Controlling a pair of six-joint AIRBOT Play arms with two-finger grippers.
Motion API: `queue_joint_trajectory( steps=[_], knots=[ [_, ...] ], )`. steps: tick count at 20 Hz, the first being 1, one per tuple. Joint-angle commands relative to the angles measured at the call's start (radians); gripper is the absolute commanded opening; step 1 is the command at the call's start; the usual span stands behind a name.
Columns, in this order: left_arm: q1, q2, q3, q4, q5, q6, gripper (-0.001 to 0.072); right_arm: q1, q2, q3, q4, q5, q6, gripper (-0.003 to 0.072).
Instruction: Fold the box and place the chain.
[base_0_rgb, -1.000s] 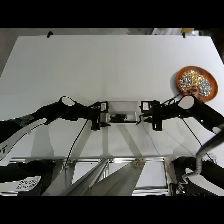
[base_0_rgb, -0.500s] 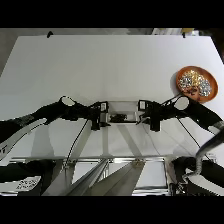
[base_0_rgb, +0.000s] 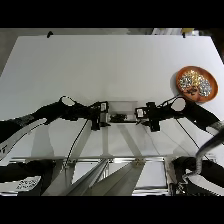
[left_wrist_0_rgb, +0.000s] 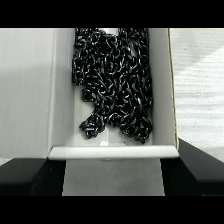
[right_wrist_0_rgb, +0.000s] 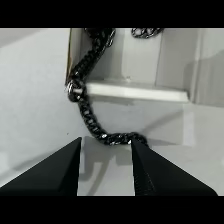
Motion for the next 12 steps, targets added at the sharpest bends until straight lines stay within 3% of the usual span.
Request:
queue_joint_trajectory(
  steps=[1,4,10,12],
  knots=[
    [0.0,0.001,0.0,0.0,0.0,0.0,0.001,0.002,-0.002,-0.001,0.039,-0.023,-0.024,0.0288],
    [0.0,0.001,0.0,0.0,0.0,0.0,0.001,0.002,-0.002,-0.001,0.024,-0.026,-0.024,0.024],
    [0.0,0.001,0.0,0.0,0.0,0.0,0.001,0.002,-0.058,-0.001,0.023,-0.018,-0.023,0.0231],
    [0.0,0.001,0.0,0.0,0.0,0.0,0.001,0.002,-0.057,-0.001,0.019,-0.013,-0.023,0.0155]
  ],
)
